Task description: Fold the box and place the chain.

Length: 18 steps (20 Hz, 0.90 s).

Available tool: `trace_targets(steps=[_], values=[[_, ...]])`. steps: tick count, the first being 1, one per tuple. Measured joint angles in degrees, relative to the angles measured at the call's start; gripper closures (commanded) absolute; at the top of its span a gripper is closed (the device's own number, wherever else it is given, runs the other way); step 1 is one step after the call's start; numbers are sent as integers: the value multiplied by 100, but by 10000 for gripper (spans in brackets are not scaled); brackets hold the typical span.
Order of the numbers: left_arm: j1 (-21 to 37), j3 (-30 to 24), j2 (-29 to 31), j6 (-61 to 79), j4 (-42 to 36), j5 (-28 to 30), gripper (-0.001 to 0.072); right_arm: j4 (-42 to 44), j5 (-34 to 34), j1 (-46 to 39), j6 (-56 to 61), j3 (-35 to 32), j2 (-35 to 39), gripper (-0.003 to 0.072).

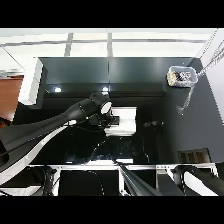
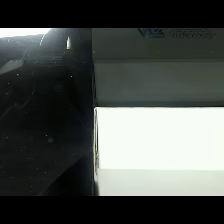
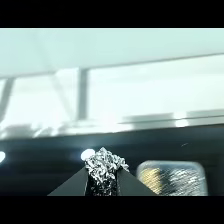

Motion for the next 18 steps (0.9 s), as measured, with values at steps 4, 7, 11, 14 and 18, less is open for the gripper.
trace_targets(steps=[4, 7, 11, 14, 18], values=[[0, 0, 0, 2, -2, 9, 684, 313, 481, 483, -44, -190, 323, 670], [-2, 0, 0, 2, 0, -7, 684, 737, 872, 748, -63, -234, 407, 669], [-2, 0, 0, 2, -2, -17, 684, 1628, 1191, 881, -111, -256, 437, 670], [-2, 0, 0, 4, 0, -20, 684, 2120, 1252, 916, -151, -264, 442, 670], [0, 0, 0, 2, 0, -24, 684, 2496, 1366, 1008, -175, -424, 444, 669]])
